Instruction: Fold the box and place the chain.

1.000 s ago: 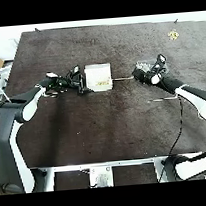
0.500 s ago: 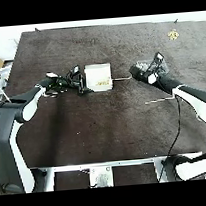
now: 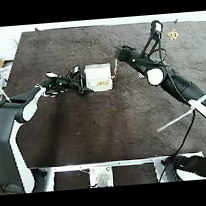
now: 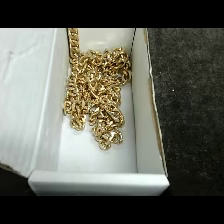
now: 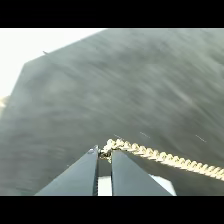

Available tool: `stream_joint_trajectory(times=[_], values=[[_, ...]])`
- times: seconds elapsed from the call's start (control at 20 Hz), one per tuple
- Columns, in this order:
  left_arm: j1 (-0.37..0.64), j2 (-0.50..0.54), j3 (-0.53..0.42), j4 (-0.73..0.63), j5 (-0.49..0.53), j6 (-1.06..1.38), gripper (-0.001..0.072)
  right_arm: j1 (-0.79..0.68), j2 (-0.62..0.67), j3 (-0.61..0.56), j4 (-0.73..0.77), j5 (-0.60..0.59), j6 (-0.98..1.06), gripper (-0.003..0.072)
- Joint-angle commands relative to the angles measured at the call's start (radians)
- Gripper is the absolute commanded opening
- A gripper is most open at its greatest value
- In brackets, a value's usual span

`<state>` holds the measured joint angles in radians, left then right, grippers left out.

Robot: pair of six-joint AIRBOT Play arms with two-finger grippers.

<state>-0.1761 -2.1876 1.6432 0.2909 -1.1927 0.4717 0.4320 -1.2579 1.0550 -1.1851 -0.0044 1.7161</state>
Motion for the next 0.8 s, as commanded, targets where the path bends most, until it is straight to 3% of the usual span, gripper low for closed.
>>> stream_joint_trajectory(times=[0.0, 0.15, 0.5, 0.55, 0.6, 0.75], values=[[0.000, 0.000, 0.000, 0.000, 0.000, 0.000, 0.0275, 0.102, 0.028, 0.037, -0.023, -0.064, 0.001, -0.0004], [0.000, 0.000, 0.000, 0.000, 0.000, 0.000, 0.0275, 0.171, -0.035, 0.070, -0.023, -0.101, 0.002, -0.0004], [0.000, 0.000, 0.000, 0.000, 0.000, 0.000, 0.0275, 0.202, -0.229, 0.069, -0.025, 0.015, 0.003, -0.0003], [0.000, 0.000, 0.000, 0.000, 0.000, 0.000, 0.0275, 0.192, -0.235, 0.068, -0.034, 0.049, 0.004, 0.0037], [0.000, 0.000, 0.000, 0.000, 0.000, 0.000, 0.0275, 0.180, -0.232, 0.068, -0.060, 0.074, 0.004, 0.0197], [0.000, 0.000, 0.000, 0.000, 0.000, 0.000, 0.0275, 0.115, -0.180, 0.068, -0.191, 0.227, 0.004, 0.0233]])
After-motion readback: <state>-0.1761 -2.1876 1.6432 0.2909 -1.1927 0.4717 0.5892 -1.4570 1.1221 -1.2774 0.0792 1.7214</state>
